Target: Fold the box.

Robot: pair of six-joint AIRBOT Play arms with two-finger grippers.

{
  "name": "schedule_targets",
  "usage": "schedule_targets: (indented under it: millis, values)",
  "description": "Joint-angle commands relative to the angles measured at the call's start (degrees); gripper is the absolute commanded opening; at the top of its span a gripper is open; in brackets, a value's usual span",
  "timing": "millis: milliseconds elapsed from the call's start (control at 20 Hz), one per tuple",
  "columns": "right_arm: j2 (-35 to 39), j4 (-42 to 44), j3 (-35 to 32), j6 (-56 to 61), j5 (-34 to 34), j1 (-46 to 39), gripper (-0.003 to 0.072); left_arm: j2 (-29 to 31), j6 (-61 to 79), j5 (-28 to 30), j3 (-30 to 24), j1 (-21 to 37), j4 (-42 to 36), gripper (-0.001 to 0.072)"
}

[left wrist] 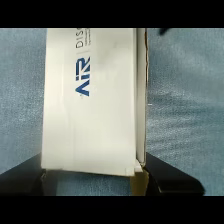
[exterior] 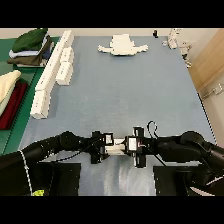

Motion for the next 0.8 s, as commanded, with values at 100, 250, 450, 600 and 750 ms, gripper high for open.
schedule_targets:
  millis: [100, 250, 450, 600, 750]
  values:
    - [0.85, 12.17, -4.02, 14.69, 12.07, 0.11, 0.0004, -0.02, 0.00, 0.04, 0.02, 0.00, -0.02, 0.0450]
    - [0.87, 13.73, -8.11, 18.40, 20.15, 3.89, 0.0004, -0.02, 0.00, 0.04, 0.02, 0.00, -0.02, 0.0450]
    - [0.81, 13.53, -11.82, 20.87, 26.05, 8.41, 0.0004, -0.02, 0.00, 0.04, 0.02, 0.00, -0.02, 0.0450]
    - [0.74, 13.51, -13.33, 20.85, 27.61, 8.70, 0.0004, -0.02, 0.00, 0.04, 0.02, 0.00, -0.02, 0.0450]
    - [-0.76, 13.51, -14.21, 20.85, 27.50, 8.70, 0.0005, -0.02, 0.00, 0.04, 0.02, 0.00, -0.02, 0.0450]
